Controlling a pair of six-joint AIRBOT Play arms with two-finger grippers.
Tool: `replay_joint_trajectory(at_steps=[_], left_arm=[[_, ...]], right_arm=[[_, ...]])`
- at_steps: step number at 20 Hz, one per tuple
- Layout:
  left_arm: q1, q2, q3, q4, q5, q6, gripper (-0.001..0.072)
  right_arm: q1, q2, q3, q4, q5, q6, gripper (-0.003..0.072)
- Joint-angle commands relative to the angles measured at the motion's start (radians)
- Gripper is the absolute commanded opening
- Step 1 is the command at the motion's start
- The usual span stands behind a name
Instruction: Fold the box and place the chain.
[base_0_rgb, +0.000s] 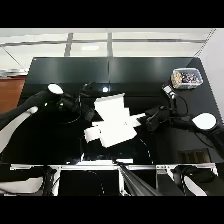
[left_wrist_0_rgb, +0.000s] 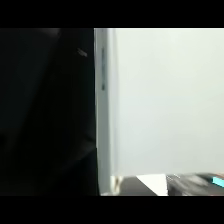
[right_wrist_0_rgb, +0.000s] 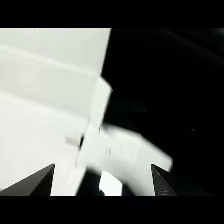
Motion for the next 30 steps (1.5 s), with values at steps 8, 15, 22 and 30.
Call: replay_joint_trajectory(at_steps=[8, 15, 22, 30], left_arm=[[-0.101, 0.136, -0.157, -0.087, 0.378, 0.759, 0.0026], [-0.148, 0.020, -0.025, 0.006, 0.388, 0.765, 0.0026], [-0.188, -0.015, -0.024, 0.089, 0.392, 0.766, 0.0026], [-0.193, -0.029, -0.024, 0.089, 0.392, 0.765, 0.0026]], right_arm=[[0.134, -0.001, 0.071, -0.198, 0.006, -0.296, 0.0720], [0.216, -0.119, 0.048, -0.335, -0.023, -0.436, 0.0720], [0.224, -0.214, 0.045, -0.338, 0.023, -0.524, 0.0720], [0.225, -0.280, 0.034, -0.180, -0.029, -0.524, 0.0720]])
